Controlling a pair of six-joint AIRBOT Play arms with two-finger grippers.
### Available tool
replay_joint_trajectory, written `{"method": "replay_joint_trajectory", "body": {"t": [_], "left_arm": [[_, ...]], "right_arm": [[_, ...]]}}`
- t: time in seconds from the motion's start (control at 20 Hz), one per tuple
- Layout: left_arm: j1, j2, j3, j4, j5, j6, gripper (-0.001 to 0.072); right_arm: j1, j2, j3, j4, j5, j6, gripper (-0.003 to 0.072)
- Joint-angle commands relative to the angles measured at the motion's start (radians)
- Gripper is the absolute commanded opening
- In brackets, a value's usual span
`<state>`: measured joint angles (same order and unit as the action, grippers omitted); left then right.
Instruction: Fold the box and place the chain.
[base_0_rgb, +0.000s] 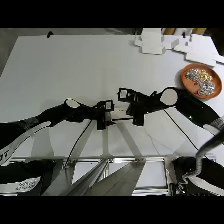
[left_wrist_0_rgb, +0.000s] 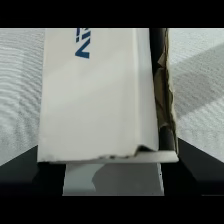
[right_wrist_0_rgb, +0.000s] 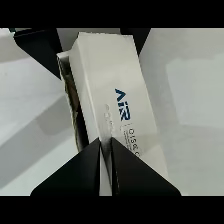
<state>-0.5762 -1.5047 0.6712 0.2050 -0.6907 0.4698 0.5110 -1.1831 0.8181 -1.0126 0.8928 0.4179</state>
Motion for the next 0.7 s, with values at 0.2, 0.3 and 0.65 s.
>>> {"method": "replay_joint_trajectory", "body": {"t": [0.2,0.3,0.65], "left_arm": [[-0.001,0.0,0.0,0.001,-0.002,0.001,0.017],[-0.001,0.0,0.0,0.001,-0.002,0.001,0.017],[-0.001,0.0,0.0,0.001,-0.002,0.001,0.017]], "right_arm": [[0.0,-0.005,-0.001,-0.057,0.082,-0.008,0.019],[0.0,-0.004,-0.001,-0.054,0.091,-0.007,0.0358],[0.0,0.042,0.0,0.077,0.039,-0.008,0.0366]]}}
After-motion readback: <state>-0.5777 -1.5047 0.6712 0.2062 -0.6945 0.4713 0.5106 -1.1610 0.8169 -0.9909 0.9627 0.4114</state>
